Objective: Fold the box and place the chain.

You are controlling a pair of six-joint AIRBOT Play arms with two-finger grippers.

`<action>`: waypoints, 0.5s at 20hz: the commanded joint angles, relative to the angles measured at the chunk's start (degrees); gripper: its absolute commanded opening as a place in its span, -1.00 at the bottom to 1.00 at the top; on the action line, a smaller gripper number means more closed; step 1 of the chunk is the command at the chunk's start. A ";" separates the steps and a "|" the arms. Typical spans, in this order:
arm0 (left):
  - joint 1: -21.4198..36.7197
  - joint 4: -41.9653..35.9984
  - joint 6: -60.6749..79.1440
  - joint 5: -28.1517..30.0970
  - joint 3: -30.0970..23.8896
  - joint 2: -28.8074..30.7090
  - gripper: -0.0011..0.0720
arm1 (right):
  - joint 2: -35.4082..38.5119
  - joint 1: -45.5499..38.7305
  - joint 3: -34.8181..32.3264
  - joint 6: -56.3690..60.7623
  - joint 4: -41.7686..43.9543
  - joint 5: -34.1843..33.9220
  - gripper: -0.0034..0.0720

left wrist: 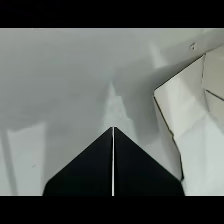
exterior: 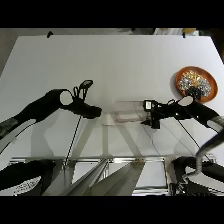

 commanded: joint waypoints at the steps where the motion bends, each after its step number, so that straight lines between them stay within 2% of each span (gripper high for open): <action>1: -1.55 -7.69 -0.87 3.39 -0.37 -4.22 -0.96 | 0.02 0.00 0.00 -0.02 0.00 0.00 0.18; 6: -3.72 -16.57 5.84 3.30 -0.22 -4.94 -0.95 | 0.02 0.00 0.00 -0.02 0.00 0.00 0.18; 9: -5.09 -17.03 5.79 2.89 1.16 -4.72 -0.92 | 0.02 0.00 0.00 -0.02 -0.02 0.00 0.18; 10: -5.40 -17.14 5.70 2.91 1.73 -4.52 -0.84 | 0.02 0.00 0.00 0.00 -0.02 0.00 0.18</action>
